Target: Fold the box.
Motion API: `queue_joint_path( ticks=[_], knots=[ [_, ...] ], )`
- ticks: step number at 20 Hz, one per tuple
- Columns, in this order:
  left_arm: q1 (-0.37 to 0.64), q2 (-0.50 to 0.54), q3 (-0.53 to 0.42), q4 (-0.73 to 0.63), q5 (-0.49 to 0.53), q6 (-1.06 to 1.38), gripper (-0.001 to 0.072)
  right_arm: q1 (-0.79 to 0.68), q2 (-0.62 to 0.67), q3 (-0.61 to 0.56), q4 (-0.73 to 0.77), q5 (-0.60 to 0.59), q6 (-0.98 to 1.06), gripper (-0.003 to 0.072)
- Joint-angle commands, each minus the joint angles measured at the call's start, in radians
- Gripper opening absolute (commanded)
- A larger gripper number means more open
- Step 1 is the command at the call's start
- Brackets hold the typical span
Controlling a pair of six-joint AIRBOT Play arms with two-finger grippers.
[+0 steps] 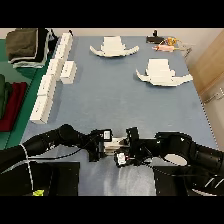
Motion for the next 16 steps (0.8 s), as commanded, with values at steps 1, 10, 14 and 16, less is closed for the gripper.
queue_joint_path(
  ticks=[1,10,14,16],
  knots=[
    [0.000,0.000,0.000,0.000,0.000,-0.002,0.0523,0.001,-0.001,0.001,0.064,0.038,-0.006,0.0219],
    [0.000,0.000,0.000,0.000,0.000,-0.002,0.0523,0.001,0.002,0.001,0.112,0.065,-0.018,0.0287],
    [0.000,0.000,0.000,0.000,0.000,-0.002,0.0523,0.001,0.068,0.001,0.124,0.055,-0.013,0.0409],
    [0.000,0.000,0.000,0.000,0.000,-0.002,0.0523,0.000,0.103,0.001,0.124,0.047,-0.002,0.0421]
  ],
)
